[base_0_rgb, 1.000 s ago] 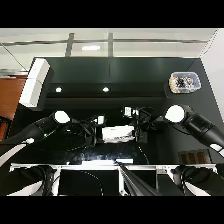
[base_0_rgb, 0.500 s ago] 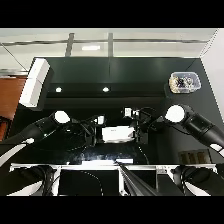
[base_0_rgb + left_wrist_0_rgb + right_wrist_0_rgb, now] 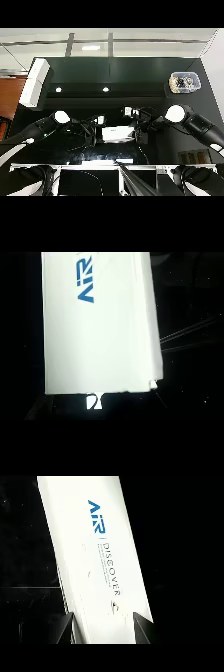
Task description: Fold the box and place the chain.
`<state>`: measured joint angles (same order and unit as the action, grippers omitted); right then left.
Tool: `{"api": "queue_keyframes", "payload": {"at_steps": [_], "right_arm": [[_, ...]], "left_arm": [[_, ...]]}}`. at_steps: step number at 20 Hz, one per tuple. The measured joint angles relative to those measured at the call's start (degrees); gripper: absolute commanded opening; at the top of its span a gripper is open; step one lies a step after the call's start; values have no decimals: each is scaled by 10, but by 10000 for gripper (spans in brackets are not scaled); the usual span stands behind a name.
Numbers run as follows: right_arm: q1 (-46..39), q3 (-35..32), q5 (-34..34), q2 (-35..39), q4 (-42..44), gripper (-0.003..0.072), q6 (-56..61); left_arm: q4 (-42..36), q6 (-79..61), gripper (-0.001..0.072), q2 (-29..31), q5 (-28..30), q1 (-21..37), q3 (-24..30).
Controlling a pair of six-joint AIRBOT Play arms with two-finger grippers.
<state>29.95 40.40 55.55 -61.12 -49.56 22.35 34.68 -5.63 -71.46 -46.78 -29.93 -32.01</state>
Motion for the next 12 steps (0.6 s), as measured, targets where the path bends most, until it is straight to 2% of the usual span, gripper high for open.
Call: {"api": "queue_keyframes", "payload": {"at_steps": [5, 7, 8, 12], "right_arm": [[0, 0, -10, 0, 0, 421, 7], [0, 0, -7, 0, 0, 284, 9], [0, 0, -7, 0, 0, 250, 9], [0, 1, -4, 0, 0, 250, 10]], "left_arm": [[0, 0, 276, 0, 0, 0, 0], [0, 0, 276, 0, 0, 0, 0], [0, 0, 276, 0, 0, 0, 0], [0, 0, 276, 0, 0, 0, 0]]}}
